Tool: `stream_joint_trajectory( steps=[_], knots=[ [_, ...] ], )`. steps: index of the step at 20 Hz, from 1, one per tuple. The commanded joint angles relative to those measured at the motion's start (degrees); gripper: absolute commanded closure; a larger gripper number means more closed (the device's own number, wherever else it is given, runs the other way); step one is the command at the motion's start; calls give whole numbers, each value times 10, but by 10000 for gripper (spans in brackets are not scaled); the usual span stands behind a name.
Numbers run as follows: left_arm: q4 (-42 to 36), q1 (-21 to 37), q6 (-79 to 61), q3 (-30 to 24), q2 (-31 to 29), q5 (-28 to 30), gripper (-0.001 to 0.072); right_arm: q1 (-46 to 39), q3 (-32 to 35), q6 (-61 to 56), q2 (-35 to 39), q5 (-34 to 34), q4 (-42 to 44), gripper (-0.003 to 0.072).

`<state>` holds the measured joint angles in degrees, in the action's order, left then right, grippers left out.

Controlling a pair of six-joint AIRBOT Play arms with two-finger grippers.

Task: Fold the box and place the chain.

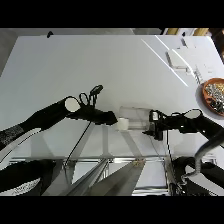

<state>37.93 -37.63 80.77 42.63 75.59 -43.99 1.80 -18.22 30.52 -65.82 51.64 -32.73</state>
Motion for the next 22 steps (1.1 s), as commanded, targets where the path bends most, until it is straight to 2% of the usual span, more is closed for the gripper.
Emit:
stream_joint_trajectory(
  steps=[1, 9, 11, 15, 22],
  knots=[
    [5, -7, 0, 26, 0, -8, 251, 0, 0, 0, 0, 0, 0, 273],
    [31, -52, 14, 40, 24, -2, 251, 0, 0, 0, 0, 0, 0, 273],
    [67, -63, 41, 53, 26, -2, 251, 0, 0, 0, 0, 0, 0, 273],
    [186, -87, 166, 96, 37, -21, 252, 0, 0, 0, 0, 0, 0, 273],
    [260, -125, 278, 165, 89, -56, 254, 0, 0, 0, 0, 0, 0, 273]
  ],
)
